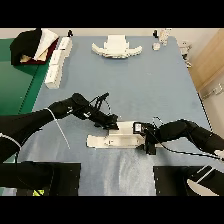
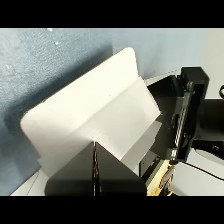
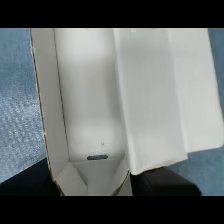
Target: Fold the box.
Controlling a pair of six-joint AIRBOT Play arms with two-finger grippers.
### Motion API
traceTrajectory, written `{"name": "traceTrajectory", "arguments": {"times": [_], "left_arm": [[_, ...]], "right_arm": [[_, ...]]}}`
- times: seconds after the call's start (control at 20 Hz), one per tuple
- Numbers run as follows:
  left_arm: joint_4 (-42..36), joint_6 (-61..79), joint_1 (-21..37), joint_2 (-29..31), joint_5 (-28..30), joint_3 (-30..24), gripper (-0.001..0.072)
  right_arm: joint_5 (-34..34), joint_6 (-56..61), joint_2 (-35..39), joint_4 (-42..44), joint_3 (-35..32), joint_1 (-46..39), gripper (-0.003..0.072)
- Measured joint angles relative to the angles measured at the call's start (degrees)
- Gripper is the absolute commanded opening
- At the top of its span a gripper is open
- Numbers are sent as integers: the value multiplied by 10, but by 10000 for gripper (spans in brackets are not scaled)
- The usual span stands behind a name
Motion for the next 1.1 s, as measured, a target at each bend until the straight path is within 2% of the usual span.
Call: {"name": "traceTrajectory", "arguments": {"times": [0.2, 0.3, 0.45, 0.55, 0.7, 0.95, 1.0, 1.05, 1.1], "left_arm": [[-2, 26, 0, 12, -6, 9, 13], [-5, 46, 0, 41, -13, 16, 13], [8, 86, 0, 115, -21, 23, 13], [52, 103, -1, 173, -30, 24, 13], [162, 118, -20, 260, -47, 16, 12], [310, 144, -81, 371, -51, -32, 16], [324, 167, -88, 386, -52, -48, 155], [331, 195, -91, 397, -51, -63, 536], [335, 228, -93, 405, -49, -81, 680]], "right_arm": [[0, -1, 0, 0, 0, 0, 528], [0, -1, 0, -1, 0, 0, 528], [0, -1, 0, 0, 0, 0, 529], [0, -1, 0, -1, 0, 0, 528], [0, -1, 0, 0, 0, 0, 529], [0, -1, 0, 0, 0, 0, 529], [0, -1, 0, 0, 0, 0, 528], [0, -1, 0, 0, 0, 0, 528], [0, -1, 0, 0, 0, 0, 528]]}}
